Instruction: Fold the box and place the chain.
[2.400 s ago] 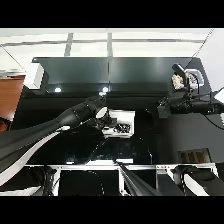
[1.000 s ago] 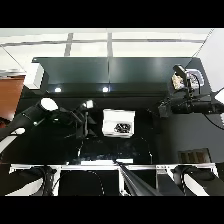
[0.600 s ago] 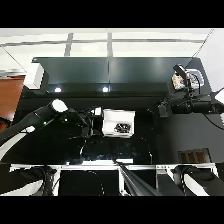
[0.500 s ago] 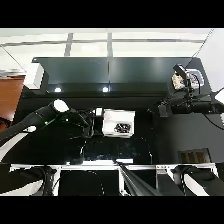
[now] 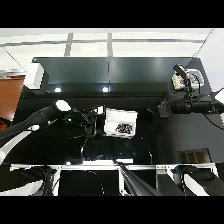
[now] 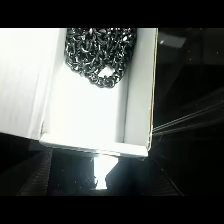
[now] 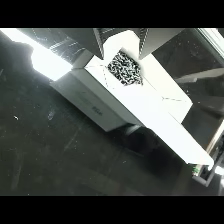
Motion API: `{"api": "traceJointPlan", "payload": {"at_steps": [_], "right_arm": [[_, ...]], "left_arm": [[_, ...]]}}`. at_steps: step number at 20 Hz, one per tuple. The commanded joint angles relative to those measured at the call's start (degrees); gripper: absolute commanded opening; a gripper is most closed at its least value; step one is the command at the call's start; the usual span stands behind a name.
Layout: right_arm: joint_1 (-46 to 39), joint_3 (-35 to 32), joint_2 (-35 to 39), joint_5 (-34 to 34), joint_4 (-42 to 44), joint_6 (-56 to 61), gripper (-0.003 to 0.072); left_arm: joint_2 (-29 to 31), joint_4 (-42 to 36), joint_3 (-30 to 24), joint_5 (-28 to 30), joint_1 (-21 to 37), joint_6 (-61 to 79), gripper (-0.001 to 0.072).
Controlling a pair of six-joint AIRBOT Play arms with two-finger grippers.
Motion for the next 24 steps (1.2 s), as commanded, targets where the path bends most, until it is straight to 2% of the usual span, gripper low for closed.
{"api": "traceJointPlan", "payload": {"at_steps": [1,7,16,18,20,24], "right_arm": [[0.0,0.0,0.0,0.0,0.0,0.0,0.0267],[0.0,0.0,0.0,0.0,0.0,0.0,0.0266],[0.0,0.0,0.0,-0.8,0.0,-0.1,0.0266],[0.0,0.0,0.0,-1.2,0.0,-0.1,0.0267],[0.0,0.0,0.0,-1.6,0.0,-0.1,0.0267],[0.0,0.0,0.0,-3.1,0.0,-0.1,0.0267]], "left_arm": [[-1.0,-0.8,0.1,1.4,0.0,0.1,0.0707],[-1.1,-1.0,1.0,1.9,0.0,7.9,0.0708],[-1.6,-5.3,1.2,0.3,-2.2,8.5,0.0699],[-2.1,-3.6,1.2,0.6,-3.2,8.2,0.0660],[-2.0,-3.6,1.4,1.2,-3.5,5.6,0.0431],[-1.6,-3.6,2.2,5.7,-3.5,-4.8,0.0421]]}}
